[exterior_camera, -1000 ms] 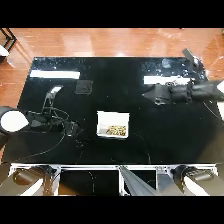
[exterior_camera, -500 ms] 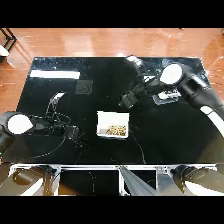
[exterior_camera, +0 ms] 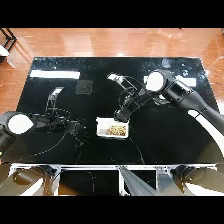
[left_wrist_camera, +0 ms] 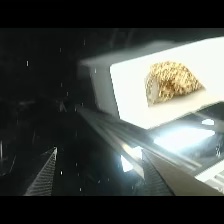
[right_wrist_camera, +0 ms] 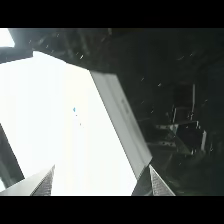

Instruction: Fold the box and place the chain.

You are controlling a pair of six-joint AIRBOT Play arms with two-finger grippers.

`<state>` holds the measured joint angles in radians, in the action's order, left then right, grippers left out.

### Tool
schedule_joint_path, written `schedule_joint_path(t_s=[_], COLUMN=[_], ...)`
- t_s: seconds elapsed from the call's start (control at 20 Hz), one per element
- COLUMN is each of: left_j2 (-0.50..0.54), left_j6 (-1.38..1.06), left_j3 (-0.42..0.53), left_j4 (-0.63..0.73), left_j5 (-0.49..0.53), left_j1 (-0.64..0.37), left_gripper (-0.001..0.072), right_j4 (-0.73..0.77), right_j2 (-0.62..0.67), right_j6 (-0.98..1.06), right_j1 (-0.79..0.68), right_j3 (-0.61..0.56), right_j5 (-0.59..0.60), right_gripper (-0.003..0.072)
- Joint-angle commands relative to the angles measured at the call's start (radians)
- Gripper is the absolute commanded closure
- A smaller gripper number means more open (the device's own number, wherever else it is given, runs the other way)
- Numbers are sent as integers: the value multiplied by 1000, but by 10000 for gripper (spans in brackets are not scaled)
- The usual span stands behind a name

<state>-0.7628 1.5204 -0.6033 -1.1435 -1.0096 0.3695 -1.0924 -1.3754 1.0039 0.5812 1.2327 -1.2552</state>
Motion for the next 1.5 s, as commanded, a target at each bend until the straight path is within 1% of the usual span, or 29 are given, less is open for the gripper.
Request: schedule_joint_path(t_s=[0.0, 0.1, 0.3, 0.5, 0.6, 0.9, 1.1, 1.45], left_j2=[-1, -1, -1, -1, -1, -1, -1, -1], left_j6=[-6, -6, -6, -6, -6, -6, -6, -6], left_j3=[0, 0, 0, 0, 0, 0, 0, 0], left_j4=[0, 0, -15, -27, -27, -27, -27, -27], left_j5=[40, 34, 58, 65, 67, 67, 64, 63], left_j1=[0, 0, -1, -1, -1, -1, -1, -1], left_gripper=[88, 88, 88, 88, 88, 88, 88, 88], right_j4=[-1, -2, -2, 19, 23, 15, -17, -92], right_j2=[-2, -2, -2, -5, -5, -24, -50, -51], right_j6=[-35, -56, -62, -62, -62, -71, -71, -74], right_j1=[7, 7, 8, 8, 12, 36, 39, 67], right_j3=[1, 1, 1, 1, 1, 1, 1, 1], right_j5=[-42, -47, -63, -141, -160, -149, -116, -83], right_gripper=[-31, -31, -31, -32, -32, -32, -32, -32])
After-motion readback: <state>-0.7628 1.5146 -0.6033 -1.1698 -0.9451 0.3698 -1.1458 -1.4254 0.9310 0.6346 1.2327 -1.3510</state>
